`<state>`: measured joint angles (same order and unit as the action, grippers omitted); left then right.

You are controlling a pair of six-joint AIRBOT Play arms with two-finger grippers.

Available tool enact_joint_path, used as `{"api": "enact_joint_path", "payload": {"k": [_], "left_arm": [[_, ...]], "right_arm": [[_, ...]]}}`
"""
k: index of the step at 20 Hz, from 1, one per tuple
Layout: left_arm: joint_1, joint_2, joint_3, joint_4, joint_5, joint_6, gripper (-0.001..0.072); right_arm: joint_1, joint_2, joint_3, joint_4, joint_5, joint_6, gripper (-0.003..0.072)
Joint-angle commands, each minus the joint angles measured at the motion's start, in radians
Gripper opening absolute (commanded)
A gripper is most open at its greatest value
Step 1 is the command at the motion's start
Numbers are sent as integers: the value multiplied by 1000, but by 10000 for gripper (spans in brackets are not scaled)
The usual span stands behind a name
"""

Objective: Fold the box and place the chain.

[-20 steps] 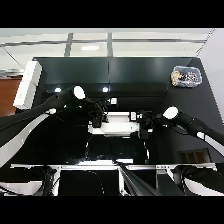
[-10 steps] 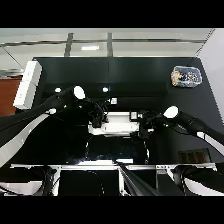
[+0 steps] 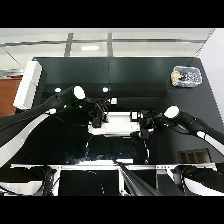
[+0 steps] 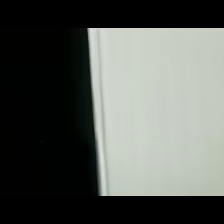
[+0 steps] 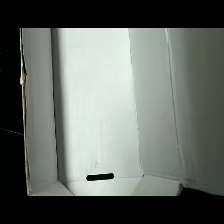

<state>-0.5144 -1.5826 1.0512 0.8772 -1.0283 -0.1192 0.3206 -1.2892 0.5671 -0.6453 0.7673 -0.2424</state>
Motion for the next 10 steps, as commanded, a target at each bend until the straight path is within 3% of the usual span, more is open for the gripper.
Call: {"api": "enact_joint_path", "payload": {"k": [1,3,4,5,6,7,10], "left_arm": [[0,2,0,0,13,-17,40],[0,7,0,-1,12,-21,217],[0,16,0,0,12,-27,320],[2,31,0,7,13,-57,466],[5,51,1,23,13,-112,656],[10,82,1,61,9,-188,718],[43,197,1,237,-63,-377,717]], "right_arm": [[-1,0,1,0,3,0,484],[-1,0,1,0,3,1,421],[-1,0,1,0,7,0,231],[-1,0,1,-1,7,0,129],[-1,0,1,-1,7,0,129],[-1,0,1,-1,7,0,129],[-1,0,1,-1,7,0,128]]}}
